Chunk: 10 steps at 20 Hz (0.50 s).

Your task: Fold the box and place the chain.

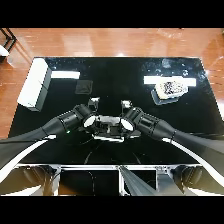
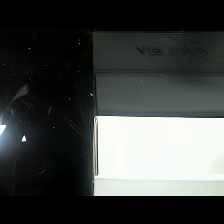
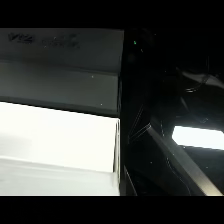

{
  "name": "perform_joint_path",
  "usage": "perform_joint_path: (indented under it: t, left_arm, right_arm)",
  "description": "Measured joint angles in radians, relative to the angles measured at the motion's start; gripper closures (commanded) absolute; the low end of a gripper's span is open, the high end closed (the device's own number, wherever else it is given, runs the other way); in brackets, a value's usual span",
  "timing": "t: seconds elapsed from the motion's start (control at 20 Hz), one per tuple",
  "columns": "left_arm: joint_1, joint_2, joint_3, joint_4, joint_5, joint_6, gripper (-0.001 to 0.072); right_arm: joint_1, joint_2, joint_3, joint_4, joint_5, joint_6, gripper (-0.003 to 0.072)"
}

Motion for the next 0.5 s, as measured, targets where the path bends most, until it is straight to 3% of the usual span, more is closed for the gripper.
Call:
perform_joint_path:
  t: [0.15,0.2,0.25,0.3,0.4,0.5]
  left_arm:
    - [0.000,0.000,0.000,0.000,0.002,0.000,0.0683]
    - [0.000,0.000,0.000,0.000,0.003,0.000,0.0683]
    - [0.000,0.000,0.000,0.000,0.004,0.000,0.0683]
    - [0.000,0.000,0.000,0.000,0.005,0.000,0.0683]
    - [0.000,0.000,0.000,-0.001,0.006,-0.004,0.0683]
    - [0.000,0.000,0.000,-0.003,0.007,-0.005,0.0683]
  right_arm:
    - [0.000,-0.006,0.000,-0.007,-0.002,0.006,0.0385]
    - [0.000,-0.009,0.000,-0.009,-0.003,0.007,0.0487]
    - [0.000,-0.010,0.000,-0.010,-0.005,0.010,0.0512]
    - [0.000,-0.011,0.000,-0.010,-0.004,0.011,0.0607]
    - [0.000,-0.013,0.000,-0.015,-0.004,0.018,0.0659]
    - [0.000,-0.013,0.000,-0.014,-0.007,0.018,0.0659]
